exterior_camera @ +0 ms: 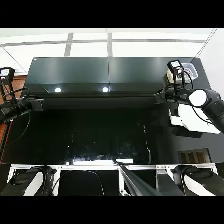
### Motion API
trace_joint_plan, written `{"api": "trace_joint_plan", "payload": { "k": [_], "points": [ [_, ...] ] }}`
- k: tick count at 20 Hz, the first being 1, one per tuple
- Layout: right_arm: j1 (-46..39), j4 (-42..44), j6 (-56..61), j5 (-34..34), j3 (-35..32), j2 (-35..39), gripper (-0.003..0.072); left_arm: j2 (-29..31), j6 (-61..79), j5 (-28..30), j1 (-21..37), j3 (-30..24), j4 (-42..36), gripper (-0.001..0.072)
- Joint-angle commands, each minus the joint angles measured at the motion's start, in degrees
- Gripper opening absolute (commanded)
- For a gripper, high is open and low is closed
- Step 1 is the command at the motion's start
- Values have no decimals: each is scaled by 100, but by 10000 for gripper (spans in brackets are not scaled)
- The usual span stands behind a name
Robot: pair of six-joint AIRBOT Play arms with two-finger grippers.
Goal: Fold the box and place the chain.
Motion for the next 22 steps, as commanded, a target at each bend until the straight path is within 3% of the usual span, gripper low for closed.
{"api": "trace_joint_plan", "payload": {
  "k": [1,11,16,18,19,20,22],
  "points": [
    [2,2,2,2,0,-4,14,4,2,0,0,-2,0,31],
    [4,68,2,-28,0,-4,14,4,2,0,0,-2,0,31],
    [26,1497,4,-13,0,-4,14,4,-4,4,0,-2,-11,31],
    [35,1681,2,-271,0,-11,18,4,-4,2,-2,-2,-42,31],
    [31,1652,2,-372,0,-11,209,4,-4,2,0,-2,-42,31],
    [17,1641,-2,-398,0,-13,720,4,0,4,0,-2,-39,31],
    [-120,1141,48,-306,52,-13,720,4,-7,17,0,-2,-44,32]
  ]
}}
